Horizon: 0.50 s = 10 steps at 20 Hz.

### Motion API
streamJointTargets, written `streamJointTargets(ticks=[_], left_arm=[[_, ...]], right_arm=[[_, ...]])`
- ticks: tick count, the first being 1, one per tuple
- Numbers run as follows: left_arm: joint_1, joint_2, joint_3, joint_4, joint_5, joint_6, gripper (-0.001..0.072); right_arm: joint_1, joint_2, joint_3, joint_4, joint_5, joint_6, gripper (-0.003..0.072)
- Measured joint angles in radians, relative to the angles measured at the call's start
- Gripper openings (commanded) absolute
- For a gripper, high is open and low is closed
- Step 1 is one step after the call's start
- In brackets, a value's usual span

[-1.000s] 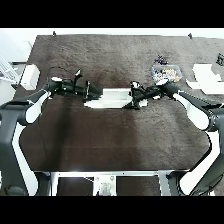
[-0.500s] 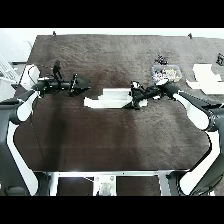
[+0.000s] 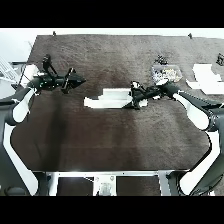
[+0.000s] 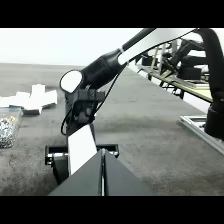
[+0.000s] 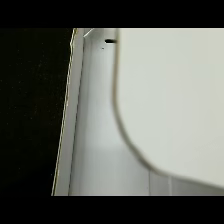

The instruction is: Fold the box and place the chain.

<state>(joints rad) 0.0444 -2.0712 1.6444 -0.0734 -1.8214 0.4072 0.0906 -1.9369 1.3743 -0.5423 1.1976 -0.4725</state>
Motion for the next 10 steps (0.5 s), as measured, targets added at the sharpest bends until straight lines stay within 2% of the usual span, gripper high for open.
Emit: streamJointTargets(ticks=[4, 10], left_arm=[[-0.024, 0.11, -0.05, 0.034, 0.012, -0.039, 0.0014], [-0.097, 0.327, -0.225, 0.059, 0.291, -0.063, 0.0015]], right_arm=[[0.0, 0.0, 0.0, 0.0, 0.0, 0.0, 0.0587], [0.0, 0.0, 0.0, 0.0, 0.0, 0.0, 0.0587]])
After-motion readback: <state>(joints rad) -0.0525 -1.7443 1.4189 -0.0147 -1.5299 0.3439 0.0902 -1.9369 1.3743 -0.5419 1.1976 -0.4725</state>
